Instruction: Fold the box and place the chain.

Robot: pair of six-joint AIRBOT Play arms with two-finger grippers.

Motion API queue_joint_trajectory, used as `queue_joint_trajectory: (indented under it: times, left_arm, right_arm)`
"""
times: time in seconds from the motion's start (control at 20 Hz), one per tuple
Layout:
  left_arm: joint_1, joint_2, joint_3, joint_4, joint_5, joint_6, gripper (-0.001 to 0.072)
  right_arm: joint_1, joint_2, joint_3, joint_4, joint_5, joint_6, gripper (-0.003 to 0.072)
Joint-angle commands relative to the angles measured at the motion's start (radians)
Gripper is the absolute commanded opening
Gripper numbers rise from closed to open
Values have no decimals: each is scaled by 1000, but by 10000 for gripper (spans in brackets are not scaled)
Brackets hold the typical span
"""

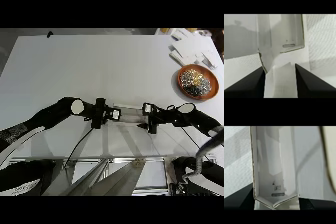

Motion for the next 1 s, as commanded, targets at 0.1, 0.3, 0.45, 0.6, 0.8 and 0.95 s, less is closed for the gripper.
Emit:
queue_joint_trajectory:
  times: [0.1, 0.3, 0.45, 0.6, 0.8, 0.95]
  left_arm:
    - [-22, -13, 0, -34, -20, 17, 283]
    - [-28, -13, 0, -44, -2, 21, 133]
    - [-29, -13, 0, -87, 23, 20, 133]
    - [-36, -13, 0, -100, 68, 20, 133]
    - [-46, -16, 0, -142, 77, 21, 133]
    - [-64, -34, 0, -186, 77, 21, 135]
  right_arm:
    - [0, 0, 1, 0, 0, 0, 396]
    - [0, 0, 1, 0, 0, 0, 396]
    - [0, 0, 1, 0, 0, 0, 396]
    - [0, 0, 0, 0, 0, 0, 396]
    - [0, 0, 0, 0, 0, 0, 396]
    - [0, 0, 1, 0, 0, 0, 396]
